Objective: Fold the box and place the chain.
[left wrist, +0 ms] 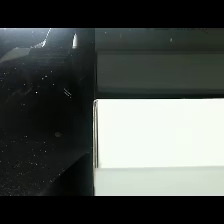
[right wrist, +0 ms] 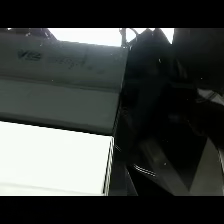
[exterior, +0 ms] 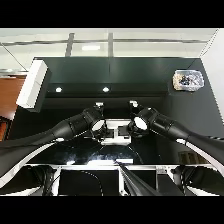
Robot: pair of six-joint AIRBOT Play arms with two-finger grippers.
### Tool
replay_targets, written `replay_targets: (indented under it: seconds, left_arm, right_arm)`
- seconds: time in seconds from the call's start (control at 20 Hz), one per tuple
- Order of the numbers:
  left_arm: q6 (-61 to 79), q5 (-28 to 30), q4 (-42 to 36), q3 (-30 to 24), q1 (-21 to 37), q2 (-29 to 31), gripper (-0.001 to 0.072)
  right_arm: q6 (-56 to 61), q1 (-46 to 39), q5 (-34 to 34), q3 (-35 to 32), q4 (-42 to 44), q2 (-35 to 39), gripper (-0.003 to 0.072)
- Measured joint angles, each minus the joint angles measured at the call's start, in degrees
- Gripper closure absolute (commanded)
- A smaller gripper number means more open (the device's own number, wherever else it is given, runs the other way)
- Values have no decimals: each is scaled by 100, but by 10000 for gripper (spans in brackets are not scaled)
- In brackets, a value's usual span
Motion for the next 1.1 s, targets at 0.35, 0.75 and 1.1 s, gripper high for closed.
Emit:
replay_targets:
  seconds: [0.35,0.75,1.1]
  left_arm:
    - [0,-4,-11,0,0,0,680]
    - [20,13,24,0,4,-2,680]
    - [-4,11,-7,0,4,0,680]
  right_arm:
    - [205,24,20,37,-33,-125,675]
    - [170,81,-4,42,-59,-153,478]
    - [195,81,68,140,-81,-151,670]
